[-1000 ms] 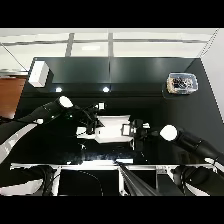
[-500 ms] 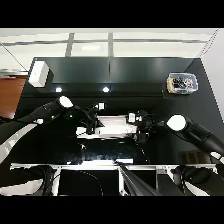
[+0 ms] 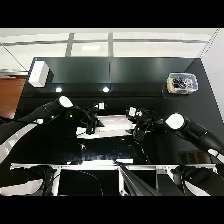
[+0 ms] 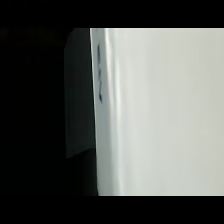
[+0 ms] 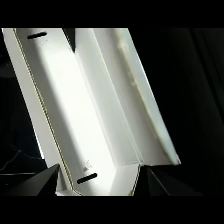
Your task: Fold the box and place the chain.
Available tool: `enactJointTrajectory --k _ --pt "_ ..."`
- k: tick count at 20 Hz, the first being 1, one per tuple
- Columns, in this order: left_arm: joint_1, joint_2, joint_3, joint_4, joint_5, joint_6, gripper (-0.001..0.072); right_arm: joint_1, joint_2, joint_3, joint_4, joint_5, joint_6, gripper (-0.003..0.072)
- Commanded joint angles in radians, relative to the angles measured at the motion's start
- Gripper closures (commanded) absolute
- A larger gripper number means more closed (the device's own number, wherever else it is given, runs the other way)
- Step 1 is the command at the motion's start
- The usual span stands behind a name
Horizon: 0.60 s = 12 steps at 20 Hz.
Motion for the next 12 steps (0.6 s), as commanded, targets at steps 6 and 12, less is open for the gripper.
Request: enactJointTrajectory --k 6,12 --pt "0.0 0.0 0.0 0.0 -0.002 0.0 0.0686 -0.001 -0.009 0.001 0.074 0.078 -0.104 0.0054" --pt "0.0 0.0 0.0 0.0 -0.002 0.0 0.0686 -0.001 -0.078 0.001 0.161 0.069 -0.265 0.0054"
